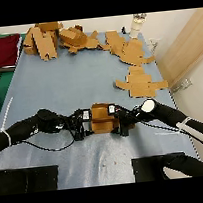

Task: Fold the box.

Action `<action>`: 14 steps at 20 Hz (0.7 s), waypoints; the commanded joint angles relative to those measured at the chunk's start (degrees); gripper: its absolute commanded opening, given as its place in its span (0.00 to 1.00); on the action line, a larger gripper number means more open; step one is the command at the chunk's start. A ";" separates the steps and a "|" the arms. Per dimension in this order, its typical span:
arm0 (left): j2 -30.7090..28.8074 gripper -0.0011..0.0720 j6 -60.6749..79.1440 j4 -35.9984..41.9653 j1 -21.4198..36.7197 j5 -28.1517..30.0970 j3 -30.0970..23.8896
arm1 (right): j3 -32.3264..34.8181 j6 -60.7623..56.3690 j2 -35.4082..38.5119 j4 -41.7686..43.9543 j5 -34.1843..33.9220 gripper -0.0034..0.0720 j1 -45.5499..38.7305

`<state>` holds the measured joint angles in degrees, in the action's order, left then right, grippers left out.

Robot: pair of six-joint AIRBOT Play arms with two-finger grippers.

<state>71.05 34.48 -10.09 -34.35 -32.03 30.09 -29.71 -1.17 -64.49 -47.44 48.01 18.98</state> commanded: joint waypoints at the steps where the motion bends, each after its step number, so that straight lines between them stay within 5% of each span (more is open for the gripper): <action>1: 0.04 0.65 0.00 -3.28 0.04 -0.09 -0.02 | 0.02 -4.46 0.81 -3.32 0.20 0.85 0.02; 14: 0.04 0.65 0.00 -3.26 0.04 -1.42 -0.02 | 0.02 -12.28 6.38 -6.95 0.55 0.85 0.02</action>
